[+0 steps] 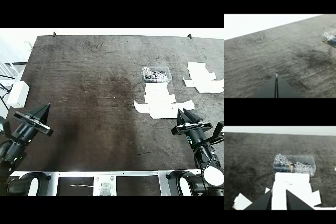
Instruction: Fold the box and place the chain.
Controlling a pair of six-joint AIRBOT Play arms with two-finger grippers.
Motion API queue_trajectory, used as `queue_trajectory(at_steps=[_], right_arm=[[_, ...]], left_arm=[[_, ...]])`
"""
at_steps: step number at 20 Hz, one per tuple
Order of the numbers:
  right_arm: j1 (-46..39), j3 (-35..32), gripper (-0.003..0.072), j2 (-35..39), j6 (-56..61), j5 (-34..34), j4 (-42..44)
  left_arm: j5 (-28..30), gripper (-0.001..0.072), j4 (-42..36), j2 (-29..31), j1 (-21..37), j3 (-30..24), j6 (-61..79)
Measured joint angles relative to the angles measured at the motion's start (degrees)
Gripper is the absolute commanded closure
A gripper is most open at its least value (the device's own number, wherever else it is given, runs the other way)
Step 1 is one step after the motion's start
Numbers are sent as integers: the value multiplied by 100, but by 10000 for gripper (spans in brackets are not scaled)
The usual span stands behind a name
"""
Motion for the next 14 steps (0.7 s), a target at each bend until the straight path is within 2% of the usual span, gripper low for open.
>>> queue_trajectory(at_steps=[5, 7, 11, 14], right_arm=[[0, -22, 458, 0, -2, -4, 2], [0, -2, 319, -2, -2, -79, 63], [-7, 326, 322, -57, -2, -466, 144], [-210, 745, 319, -496, 26, -616, 175]], left_arm=[[0, 688, -11, 0, 0, -4, 0], [0, 687, -17, 0, 0, -4, 0], [0, 687, -22, 0, 0, -4, 0], [0, 687, -24, 0, 0, -4, 0]])
